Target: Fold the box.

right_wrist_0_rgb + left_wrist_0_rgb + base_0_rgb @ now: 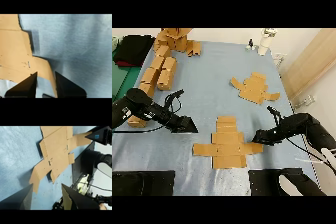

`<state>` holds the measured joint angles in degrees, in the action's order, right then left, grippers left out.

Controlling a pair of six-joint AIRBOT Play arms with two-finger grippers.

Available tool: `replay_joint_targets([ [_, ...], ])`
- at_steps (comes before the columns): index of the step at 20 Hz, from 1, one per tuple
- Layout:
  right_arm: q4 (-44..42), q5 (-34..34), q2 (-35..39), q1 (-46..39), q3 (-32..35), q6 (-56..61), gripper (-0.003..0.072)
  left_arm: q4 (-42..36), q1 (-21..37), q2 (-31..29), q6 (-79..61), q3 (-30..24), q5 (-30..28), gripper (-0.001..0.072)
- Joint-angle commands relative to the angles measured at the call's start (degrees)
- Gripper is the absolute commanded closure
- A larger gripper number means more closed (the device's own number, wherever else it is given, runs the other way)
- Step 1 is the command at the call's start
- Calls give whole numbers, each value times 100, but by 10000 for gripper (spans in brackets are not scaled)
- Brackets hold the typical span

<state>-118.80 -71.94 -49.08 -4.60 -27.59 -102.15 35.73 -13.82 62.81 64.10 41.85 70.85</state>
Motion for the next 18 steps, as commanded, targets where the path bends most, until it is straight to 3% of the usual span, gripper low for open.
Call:
replay_joint_targets([
  [1,-577,164,-367,7,4,-286,346,20,-2,-66,2,-59,-280,177],
  [5,-647,352,-643,7,4,-339,347,13,-2,-66,-2,-59,-505,177],
  [10,-684,-461,-660,7,4,-337,356,-219,-2,-66,125,-52,-435,177],
  [16,-356,-466,-658,7,4,-236,357,-214,-2,-66,131,-52,-293,177],
  [18,-365,-599,-658,7,4,-236,428,-216,-2,-66,131,-52,-291,177],
])
